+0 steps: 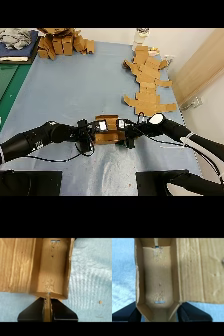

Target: Fold the box.

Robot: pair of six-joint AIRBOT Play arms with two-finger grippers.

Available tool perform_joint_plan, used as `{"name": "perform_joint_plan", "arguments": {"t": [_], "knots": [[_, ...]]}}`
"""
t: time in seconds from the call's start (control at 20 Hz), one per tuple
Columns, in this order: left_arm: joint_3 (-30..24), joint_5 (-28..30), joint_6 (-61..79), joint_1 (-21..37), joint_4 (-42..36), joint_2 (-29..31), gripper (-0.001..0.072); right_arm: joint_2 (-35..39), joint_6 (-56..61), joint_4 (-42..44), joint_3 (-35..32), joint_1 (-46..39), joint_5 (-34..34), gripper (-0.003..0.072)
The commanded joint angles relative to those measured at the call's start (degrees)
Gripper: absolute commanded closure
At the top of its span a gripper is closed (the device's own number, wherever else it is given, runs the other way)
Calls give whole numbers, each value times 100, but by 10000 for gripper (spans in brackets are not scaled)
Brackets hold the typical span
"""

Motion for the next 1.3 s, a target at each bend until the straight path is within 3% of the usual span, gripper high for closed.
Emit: {"name": "perform_joint_plan", "arguments": {"t": [0.0, 0.3, 1.05, 1.1, 1.15, 1.25], "knots": [[-2, 61, 33, -15, -15, -4, 606, -4, 0, 0, -2, -2, 4, 80], [-2, 330, 247, -323, -13, -131, 605, -4, 0, -2, -2, -2, 4, 80], [-2, 422, 179, -321, -15, -164, 572, -4, 2, -44, -2, -2, 4, 80], [-2, 424, 179, -321, -15, -164, 392, -4, 2, -44, -2, -2, 4, 80], [-2, 422, 151, -321, -17, -164, 269, -4, 2, -44, -2, -2, 4, 80], [-2, 422, 151, -321, -17, -164, 272, -4, 2, -44, -2, -2, 4, 80]]}}
